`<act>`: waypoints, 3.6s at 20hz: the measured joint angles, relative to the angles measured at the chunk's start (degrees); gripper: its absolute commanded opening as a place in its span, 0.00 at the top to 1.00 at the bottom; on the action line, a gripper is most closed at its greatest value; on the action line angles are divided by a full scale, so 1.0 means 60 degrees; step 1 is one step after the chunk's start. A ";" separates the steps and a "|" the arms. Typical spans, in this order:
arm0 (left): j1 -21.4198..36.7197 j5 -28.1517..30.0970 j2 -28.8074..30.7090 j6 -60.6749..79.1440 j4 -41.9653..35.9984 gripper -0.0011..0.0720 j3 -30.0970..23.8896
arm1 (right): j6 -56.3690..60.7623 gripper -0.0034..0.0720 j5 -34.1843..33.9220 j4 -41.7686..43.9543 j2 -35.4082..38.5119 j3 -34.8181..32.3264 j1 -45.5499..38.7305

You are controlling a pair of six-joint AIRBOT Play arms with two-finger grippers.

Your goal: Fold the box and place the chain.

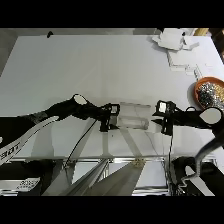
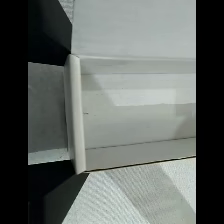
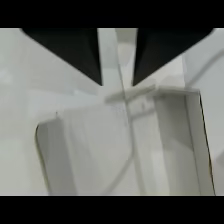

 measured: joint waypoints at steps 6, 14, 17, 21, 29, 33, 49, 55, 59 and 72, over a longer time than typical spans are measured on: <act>0.0000 0.0000 0.0000 0.0000 0.0000 0.61 0.0000 | -0.1220 0.72 0.0299 -0.0572 -0.0484 -0.0244 0.0000; 0.0000 0.0000 0.0000 0.0000 0.0000 0.61 0.0000 | -0.3016 0.75 0.0222 0.1410 -0.1628 -0.0426 0.0000; 0.0004 0.0004 0.0000 0.0000 0.0000 0.61 0.0000 | -0.3391 0.74 0.0186 0.2153 -0.2051 -0.0437 0.0058; 0.0004 -0.0007 0.0000 0.0018 0.0015 0.61 0.0000 | -0.3603 0.45 0.0040 0.2725 -0.2812 -0.0433 0.0503; 0.0004 0.0011 0.0004 -0.0022 -0.0011 0.61 0.0000 | -0.2550 0.43 -0.0062 0.2783 -0.2266 -0.0452 0.0452; 0.0004 0.0066 0.0000 0.0000 -0.0033 0.61 0.0000 | -0.0510 0.93 -0.0033 0.2204 -0.0321 -0.0448 -0.0193; 0.0004 0.0004 0.0000 0.0000 0.0004 0.61 0.0000 | 1.1704 0.93 0.0259 -0.1712 -0.0525 -0.0444 -0.2109; 0.0004 0.0000 0.0000 0.0000 0.0004 0.61 0.0000 | 1.2007 0.93 0.0142 -0.0550 -0.1450 -0.0441 -0.1326; 0.0004 0.0000 0.0000 0.0000 0.0004 0.61 0.0000 | 1.2076 0.92 -0.0055 0.0113 -0.1574 -0.0441 -0.0699; 0.0004 0.0000 0.0000 -0.0004 0.0004 0.61 0.0000 | 1.2094 0.60 0.0295 0.0739 0.0372 -0.0466 -0.0051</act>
